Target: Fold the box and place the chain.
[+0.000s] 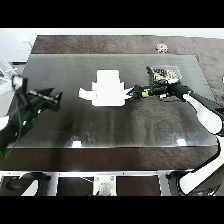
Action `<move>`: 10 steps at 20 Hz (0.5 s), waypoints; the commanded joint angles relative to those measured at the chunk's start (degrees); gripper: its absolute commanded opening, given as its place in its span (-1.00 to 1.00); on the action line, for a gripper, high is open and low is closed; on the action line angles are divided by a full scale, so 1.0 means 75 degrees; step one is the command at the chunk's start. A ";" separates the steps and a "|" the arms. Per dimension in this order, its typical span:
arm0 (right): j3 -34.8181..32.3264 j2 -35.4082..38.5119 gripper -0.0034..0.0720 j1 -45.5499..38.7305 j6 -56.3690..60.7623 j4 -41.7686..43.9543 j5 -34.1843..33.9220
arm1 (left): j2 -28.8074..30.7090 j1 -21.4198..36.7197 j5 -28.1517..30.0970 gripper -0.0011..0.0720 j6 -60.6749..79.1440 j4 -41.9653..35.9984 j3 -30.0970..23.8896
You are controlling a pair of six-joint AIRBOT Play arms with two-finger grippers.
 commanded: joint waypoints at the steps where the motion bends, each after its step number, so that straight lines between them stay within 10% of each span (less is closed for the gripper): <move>1: 0.0009 -0.0003 -0.91 0.0006 0.0009 -0.0003 0.0067 | -0.2337 0.0000 -0.0903 0.27 -0.0079 0.0003 0.1757; 10: 0.0009 -0.0003 -0.90 0.0006 0.0006 -0.0460 0.0079 | -0.6076 0.0000 -0.3235 0.27 -0.4121 0.3244 0.5951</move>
